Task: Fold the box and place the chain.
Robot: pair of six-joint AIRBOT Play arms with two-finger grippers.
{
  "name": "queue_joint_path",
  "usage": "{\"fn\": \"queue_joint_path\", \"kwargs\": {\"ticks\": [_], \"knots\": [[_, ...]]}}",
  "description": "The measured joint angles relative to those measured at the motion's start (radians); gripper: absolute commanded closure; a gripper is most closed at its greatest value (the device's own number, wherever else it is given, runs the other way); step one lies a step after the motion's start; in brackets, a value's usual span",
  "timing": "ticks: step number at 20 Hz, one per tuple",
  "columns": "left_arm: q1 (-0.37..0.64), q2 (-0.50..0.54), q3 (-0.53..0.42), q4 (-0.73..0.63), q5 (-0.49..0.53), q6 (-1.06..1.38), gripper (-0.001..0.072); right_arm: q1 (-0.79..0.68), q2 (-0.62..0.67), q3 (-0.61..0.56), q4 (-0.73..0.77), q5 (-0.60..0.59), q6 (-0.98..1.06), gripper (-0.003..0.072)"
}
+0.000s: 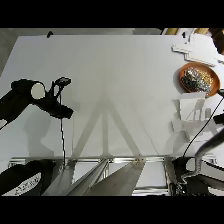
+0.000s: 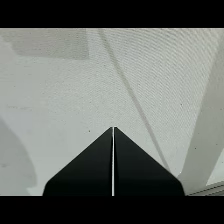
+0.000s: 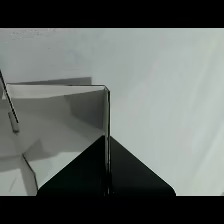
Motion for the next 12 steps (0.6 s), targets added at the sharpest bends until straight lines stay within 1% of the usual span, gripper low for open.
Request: {"fn": "queue_joint_path", "kwargs": {"ticks": [3,5,7,9,12], "knots": [[0.0,0.0,0.0,0.0,0.0,0.0,0.0702,0.068,0.073,0.0,0.093,0.097,-0.011,0.0677],[0.0,0.0,0.0,0.0,0.0,0.0,0.0702,0.127,0.145,-0.003,0.218,0.166,-0.026,0.0678],[0.0,0.0,0.0,0.0,0.0,0.0,0.0702,0.192,0.236,-0.033,0.373,0.21,-0.032,0.0678],[0.0,0.0,0.0,0.0,0.0,0.0,0.0702,0.272,0.346,-0.1,0.512,0.221,-0.031,0.0678],[0.0,0.0,0.0,0.0,0.0,0.0,0.0702,0.42,0.535,-0.233,0.646,0.19,0.042,0.0677]]}}
